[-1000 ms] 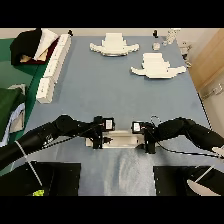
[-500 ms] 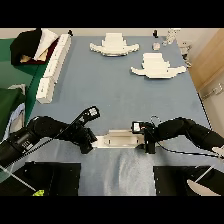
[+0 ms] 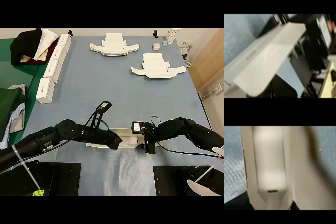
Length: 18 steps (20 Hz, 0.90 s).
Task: Fold the box.
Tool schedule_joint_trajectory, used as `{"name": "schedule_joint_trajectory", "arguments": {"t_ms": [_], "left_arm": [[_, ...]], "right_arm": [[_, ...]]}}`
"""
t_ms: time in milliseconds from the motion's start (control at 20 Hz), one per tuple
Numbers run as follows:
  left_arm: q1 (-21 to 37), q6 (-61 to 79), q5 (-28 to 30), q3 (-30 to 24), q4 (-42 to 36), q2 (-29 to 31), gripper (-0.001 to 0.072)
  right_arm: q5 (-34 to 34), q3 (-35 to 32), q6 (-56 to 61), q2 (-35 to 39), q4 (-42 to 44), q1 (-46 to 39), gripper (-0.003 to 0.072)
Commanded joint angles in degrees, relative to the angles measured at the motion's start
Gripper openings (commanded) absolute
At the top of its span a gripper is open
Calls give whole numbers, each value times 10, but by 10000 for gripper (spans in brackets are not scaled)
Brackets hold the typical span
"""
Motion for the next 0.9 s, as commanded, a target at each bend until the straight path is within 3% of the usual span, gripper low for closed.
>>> {"name": "schedule_joint_trajectory", "arguments": {"t_ms": [0, 450, 850], "left_arm": [[-16, -18, 127, 34, -34, -73, 14], [32, -63, 144, 56, -34, -156, 13], [48, -49, 63, 79, -27, -182, 14]], "right_arm": [[0, 0, 0, 0, 0, 0, 512], [0, 0, 0, 0, 0, 0, 512], [0, 0, 0, 0, 0, 0, 511]]}}
